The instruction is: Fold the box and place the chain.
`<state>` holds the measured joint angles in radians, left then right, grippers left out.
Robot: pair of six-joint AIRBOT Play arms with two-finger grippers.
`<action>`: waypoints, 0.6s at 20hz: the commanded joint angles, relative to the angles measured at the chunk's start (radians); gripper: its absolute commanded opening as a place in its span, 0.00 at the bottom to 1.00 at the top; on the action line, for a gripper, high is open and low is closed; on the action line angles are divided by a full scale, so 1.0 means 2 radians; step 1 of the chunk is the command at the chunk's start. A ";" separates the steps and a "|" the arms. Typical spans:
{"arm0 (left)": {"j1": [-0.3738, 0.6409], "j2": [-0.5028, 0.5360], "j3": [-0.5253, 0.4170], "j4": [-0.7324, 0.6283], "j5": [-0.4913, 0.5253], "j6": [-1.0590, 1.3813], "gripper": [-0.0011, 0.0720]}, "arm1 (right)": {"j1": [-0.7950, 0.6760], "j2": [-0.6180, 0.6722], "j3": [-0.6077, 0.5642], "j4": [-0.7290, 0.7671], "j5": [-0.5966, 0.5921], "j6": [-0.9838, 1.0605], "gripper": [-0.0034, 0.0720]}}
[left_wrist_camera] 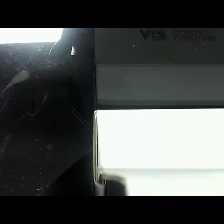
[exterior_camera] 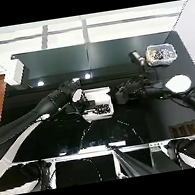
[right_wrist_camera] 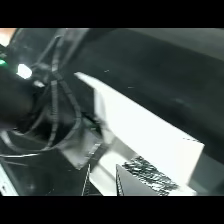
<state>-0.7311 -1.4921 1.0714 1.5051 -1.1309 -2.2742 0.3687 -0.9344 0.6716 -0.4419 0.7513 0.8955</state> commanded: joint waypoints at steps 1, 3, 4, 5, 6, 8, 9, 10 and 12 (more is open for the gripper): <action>0.000 -0.001 0.000 0.001 0.001 0.000 0.06 | -0.076 0.021 0.000 -0.021 0.073 0.003 0.32; 0.000 -0.001 0.000 0.000 0.001 0.005 0.06 | -0.101 0.021 0.000 -0.025 0.106 0.003 0.32; 0.000 -0.001 0.001 -0.005 0.002 0.013 0.06 | -0.106 0.021 0.000 -0.029 0.114 0.003 0.32; 0.000 -0.001 0.004 -0.012 0.002 0.013 0.06 | -0.106 0.021 0.000 -0.036 0.119 0.003 0.32; -0.002 0.001 0.011 -0.015 0.001 0.013 0.17 | -0.106 0.021 0.000 -0.044 0.123 0.003 0.32; -0.014 0.006 0.030 -0.013 -0.004 0.011 0.70 | -0.107 0.021 0.000 -0.056 0.127 0.003 0.32; -0.023 0.011 0.040 -0.010 -0.003 0.011 0.75 | -0.108 0.021 0.000 -0.060 0.127 0.003 0.32; -0.032 0.018 0.047 -0.007 -0.004 0.012 0.75 | -0.113 0.021 0.000 -0.066 0.128 0.003 0.32; -0.050 0.045 0.048 0.016 -0.017 0.038 0.75 | -0.133 0.021 0.000 -0.073 0.132 0.003 0.32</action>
